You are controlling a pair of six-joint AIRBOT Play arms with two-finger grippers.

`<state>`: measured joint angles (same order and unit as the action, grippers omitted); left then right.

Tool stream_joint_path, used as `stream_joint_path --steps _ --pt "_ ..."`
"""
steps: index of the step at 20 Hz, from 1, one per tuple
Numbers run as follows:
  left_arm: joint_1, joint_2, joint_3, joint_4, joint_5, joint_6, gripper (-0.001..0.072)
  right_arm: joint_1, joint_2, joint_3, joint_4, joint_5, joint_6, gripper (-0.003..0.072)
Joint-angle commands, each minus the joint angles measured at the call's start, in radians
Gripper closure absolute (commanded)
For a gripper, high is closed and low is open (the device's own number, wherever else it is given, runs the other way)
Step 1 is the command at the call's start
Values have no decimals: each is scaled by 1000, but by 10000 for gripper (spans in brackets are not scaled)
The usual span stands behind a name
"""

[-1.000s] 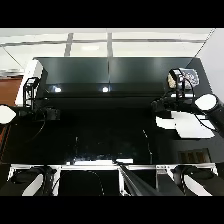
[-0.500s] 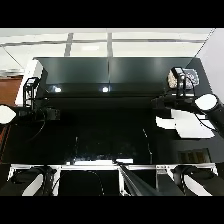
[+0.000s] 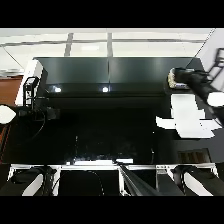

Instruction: Fold the box and place the chain.

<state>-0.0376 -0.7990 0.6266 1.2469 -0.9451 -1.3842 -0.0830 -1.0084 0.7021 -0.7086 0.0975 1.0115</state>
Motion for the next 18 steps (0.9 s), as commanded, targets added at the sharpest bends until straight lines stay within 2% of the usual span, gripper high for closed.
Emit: stream_joint_path --steps 1,4,6,7,8,9,10,12,15,17,18 --pt "1 1 0 -5 55 -1 683 -313 -17 35 -59 105 4 -34" --pt "1 1 0 -29 49 0 683 -758 -153 197 -146 544 154 -34" --pt "1 1 0 -28 77 0 683 -979 -275 318 -208 830 200 -34" --pt "1 1 0 -29 92 0 673 -1048 -330 364 -222 935 195 -34" --pt "1 1 0 -31 104 -10 499 -1093 -386 404 -239 1025 167 -34" --pt "1 1 0 -35 108 -22 181 -1111 -432 429 -243 1096 109 -34" --pt "1 1 0 -35 110 -41 2 -1108 -478 447 -243 1170 29 -34" --pt "1 1 0 -36 107 -45 2 -1058 -555 488 -264 1260 -84 -34" --pt "1 1 0 -36 101 -45 2 -937 -627 559 -380 1293 -161 -34" --pt "1 1 0 -36 98 -45 2 -880 -633 564 -422 1297 -198 -34" --pt "1 1 0 -36 98 -45 2 -867 -632 564 -433 1304 -200 37"
